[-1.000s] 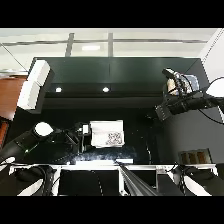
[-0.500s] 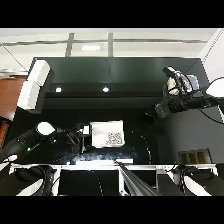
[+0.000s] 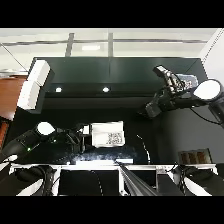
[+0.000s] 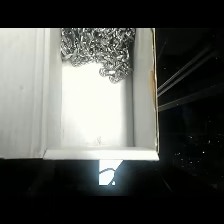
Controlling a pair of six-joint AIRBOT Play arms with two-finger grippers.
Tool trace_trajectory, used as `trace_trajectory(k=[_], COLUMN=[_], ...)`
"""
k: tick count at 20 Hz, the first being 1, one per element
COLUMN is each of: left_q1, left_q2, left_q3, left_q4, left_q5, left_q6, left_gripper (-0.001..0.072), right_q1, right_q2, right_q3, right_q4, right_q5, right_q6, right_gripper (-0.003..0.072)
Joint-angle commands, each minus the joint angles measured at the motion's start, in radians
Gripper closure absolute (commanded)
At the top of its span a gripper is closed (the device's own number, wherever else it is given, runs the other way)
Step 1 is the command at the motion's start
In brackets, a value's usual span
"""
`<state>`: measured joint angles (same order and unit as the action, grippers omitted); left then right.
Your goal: Fold the box and place the chain.
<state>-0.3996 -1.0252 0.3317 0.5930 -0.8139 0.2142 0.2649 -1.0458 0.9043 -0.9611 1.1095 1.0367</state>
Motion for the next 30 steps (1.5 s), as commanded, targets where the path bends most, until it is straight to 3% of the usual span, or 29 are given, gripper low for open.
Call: trace_trajectory(k=[1, 3, 8, 16, 26, 27, 28, 30], left_q1=[-0.001, -0.001, -0.001, -0.001, -0.001, -0.001, -0.001, -0.001], left_q2=[-0.001, -0.001, -0.001, -0.001, -0.001, -0.001, -0.001, -0.001], left_q3=[0.000, 0.000, 0.000, 0.000, 0.000, 0.000, 0.000, 0.000], left_q4=[-0.003, -0.004, -0.003, -0.003, -0.003, -0.003, -0.003, -0.003], left_q5=[0.001, 0.001, 0.001, 0.000, -0.002, -0.002, -0.002, -0.002], left_q6=[-0.001, -0.001, -0.001, -0.001, -0.001, -0.001, -0.001, -0.001], left_gripper=[0.0225, 0.0225, 0.0225, 0.0225, 0.0225, 0.0225, 0.0225, 0.0225], right_q1=[0.072, 0.109, 0.226, 0.247, 0.272, 0.286, 0.300, 0.331], right_q2=[-0.037, -0.084, -0.170, -0.172, -0.167, -0.167, -0.167, -0.167], right_q3=[0.001, 0.002, 0.003, 0.003, 0.006, 0.005, 0.005, 0.005], right_q4=[0.002, 0.037, 0.074, 0.078, 0.227, 0.223, 0.208, 0.118], right_q5=[-0.205, -0.260, -0.243, 0.008, 0.039, 0.039, 0.034, 0.027], right_q6=[0.041, 0.042, -0.100, -0.293, -0.383, -0.383, -0.383, -0.382], right_gripper=[0.0071, 0.0070, 0.0072, 0.0071, 0.0069, 0.0047, -0.0034, -0.0034])
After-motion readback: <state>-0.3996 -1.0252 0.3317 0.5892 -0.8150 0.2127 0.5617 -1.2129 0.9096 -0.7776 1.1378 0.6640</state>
